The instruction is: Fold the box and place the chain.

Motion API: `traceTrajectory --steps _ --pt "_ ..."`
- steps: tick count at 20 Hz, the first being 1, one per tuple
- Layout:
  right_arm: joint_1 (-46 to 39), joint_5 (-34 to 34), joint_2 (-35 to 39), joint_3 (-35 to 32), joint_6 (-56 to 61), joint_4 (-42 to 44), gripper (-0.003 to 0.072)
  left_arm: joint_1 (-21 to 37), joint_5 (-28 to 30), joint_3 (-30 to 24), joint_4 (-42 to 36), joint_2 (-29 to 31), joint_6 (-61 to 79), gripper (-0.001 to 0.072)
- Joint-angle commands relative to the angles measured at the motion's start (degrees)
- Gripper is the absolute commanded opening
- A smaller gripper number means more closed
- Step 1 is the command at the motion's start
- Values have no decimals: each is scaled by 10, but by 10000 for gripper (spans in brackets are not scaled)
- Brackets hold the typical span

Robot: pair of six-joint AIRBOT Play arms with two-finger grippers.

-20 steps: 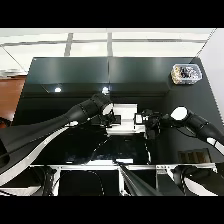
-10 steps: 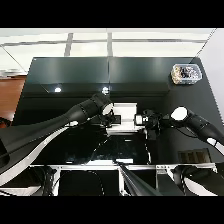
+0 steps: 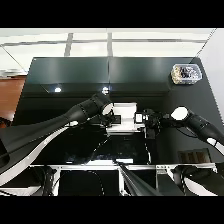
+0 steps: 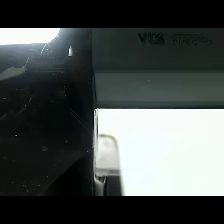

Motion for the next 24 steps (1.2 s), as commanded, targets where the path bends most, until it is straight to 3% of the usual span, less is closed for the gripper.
traceTrajectory --steps 1,7,14,15,16,18,19,20,21,23,24 --pt "1 3 0 1 0 30 242 0 0 1 0 0 0 27" --pt "12 6 -17 0 0 105 243 0 0 1 -1 0 0 27" --pt "15 -21 -33 0 0 105 242 0 0 1 -1 0 0 27" --pt "15 -22 -33 0 0 106 283 0 0 1 -1 0 0 27" --pt "15 -21 -33 0 0 105 391 0 0 1 -1 0 0 27" --pt "15 -19 -33 0 9 102 142 0 0 1 -2 0 0 27" --pt "15 -20 -33 0 13 102 334 0 0 1 -2 0 0 27" --pt "15 -19 -33 0 16 101 377 0 0 1 -2 0 0 27" --pt "15 -19 -33 0 22 96 207 0 0 1 -2 0 0 27" --pt "15 -18 -32 0 32 95 208 0 0 1 -2 0 0 27" --pt "14 -10 -30 1 40 89 161 0 0 1 -2 0 0 27"
